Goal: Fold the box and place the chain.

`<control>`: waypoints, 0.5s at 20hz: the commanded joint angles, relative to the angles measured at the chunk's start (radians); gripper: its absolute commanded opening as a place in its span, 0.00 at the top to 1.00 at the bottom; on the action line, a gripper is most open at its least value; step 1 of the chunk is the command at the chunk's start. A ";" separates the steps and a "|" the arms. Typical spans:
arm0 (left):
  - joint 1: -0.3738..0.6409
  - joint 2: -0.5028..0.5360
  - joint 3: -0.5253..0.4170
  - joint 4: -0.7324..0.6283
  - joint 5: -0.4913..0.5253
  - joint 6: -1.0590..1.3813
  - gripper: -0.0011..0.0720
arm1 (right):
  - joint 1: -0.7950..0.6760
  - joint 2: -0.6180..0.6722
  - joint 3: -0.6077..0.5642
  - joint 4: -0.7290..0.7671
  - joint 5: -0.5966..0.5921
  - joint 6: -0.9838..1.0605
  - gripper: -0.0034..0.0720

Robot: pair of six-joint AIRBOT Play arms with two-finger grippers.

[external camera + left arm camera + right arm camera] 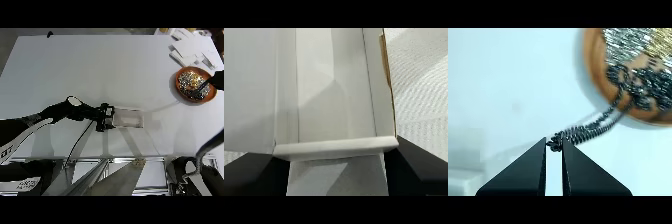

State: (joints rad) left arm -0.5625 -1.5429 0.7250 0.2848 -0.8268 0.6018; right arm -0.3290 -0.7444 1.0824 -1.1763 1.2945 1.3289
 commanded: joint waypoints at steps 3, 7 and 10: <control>0.000 0.000 0.000 0.000 0.000 0.000 0.89 | 0.195 0.160 0.000 0.101 0.089 -0.028 0.94; 0.000 0.000 0.000 0.000 0.000 0.000 0.89 | 0.360 0.195 0.000 0.103 0.108 -0.017 0.94; 0.000 0.000 0.000 0.000 0.000 0.000 0.89 | 0.459 0.198 -0.007 0.111 0.108 0.010 0.94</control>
State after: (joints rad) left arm -0.5625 -1.5429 0.7250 0.2848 -0.8268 0.6018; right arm 0.0353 -0.5610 1.0798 -1.0775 1.3930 1.3125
